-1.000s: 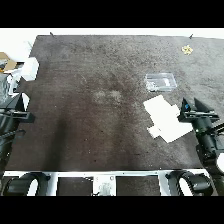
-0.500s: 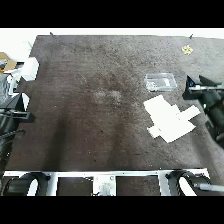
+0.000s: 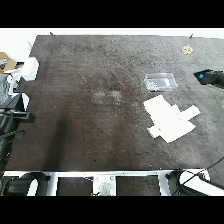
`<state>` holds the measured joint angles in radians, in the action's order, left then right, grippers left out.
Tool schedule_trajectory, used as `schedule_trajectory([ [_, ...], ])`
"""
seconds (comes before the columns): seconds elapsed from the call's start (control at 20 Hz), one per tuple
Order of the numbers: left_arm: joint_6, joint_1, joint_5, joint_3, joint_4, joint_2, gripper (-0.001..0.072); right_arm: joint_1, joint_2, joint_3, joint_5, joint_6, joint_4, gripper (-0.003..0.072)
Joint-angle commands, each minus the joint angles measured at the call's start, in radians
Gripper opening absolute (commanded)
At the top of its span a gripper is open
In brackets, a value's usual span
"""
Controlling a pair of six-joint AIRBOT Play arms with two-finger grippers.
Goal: Fold the box and place the chain.
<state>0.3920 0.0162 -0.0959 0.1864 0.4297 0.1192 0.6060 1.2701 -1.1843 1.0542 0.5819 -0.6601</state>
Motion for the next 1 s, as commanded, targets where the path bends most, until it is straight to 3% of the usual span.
schedule_trajectory([
  [0.0, 0.0, -0.001, 0.0, 0.0, 0.0, -0.001, 0.0013, 0.074, 0.249, -0.288, 0.325, 0.177, -0.343, 0.0464],
  [0.15, 0.0, -0.001, 0.0, 0.0, 0.0, -0.001, 0.0013, 0.074, 0.402, -0.441, 0.423, 0.187, -0.429, 0.0462],
  [0.35, 0.0, -0.001, 0.0, 0.0, 0.0, -0.001, 0.0013, 0.073, 0.533, -0.486, 0.443, 0.092, -0.486, 0.0446],
  [0.55, 0.0, -0.001, 0.0, 0.0, 0.0, -0.001, 0.0013, 0.073, 0.595, -0.478, 0.529, 0.01, -0.525, 0.0445],
  [0.8, 0.0, -0.001, 0.0, 0.0, 0.0, -0.001, 0.0013, 0.073, 0.637, -0.373, 0.6, -0.097, -0.517, 0.0444],
  [0.9, 0.0, -0.001, 0.0, 0.0, 0.0, -0.001, 0.0014, 0.071, 0.642, -0.328, 0.633, -0.165, -0.484, 0.0374],
  [0.95, 0.0, -0.001, 0.0, 0.0, 0.0, -0.001, 0.0013, 0.069, 0.642, -0.311, 0.638, -0.176, -0.483, 0.0374],
])
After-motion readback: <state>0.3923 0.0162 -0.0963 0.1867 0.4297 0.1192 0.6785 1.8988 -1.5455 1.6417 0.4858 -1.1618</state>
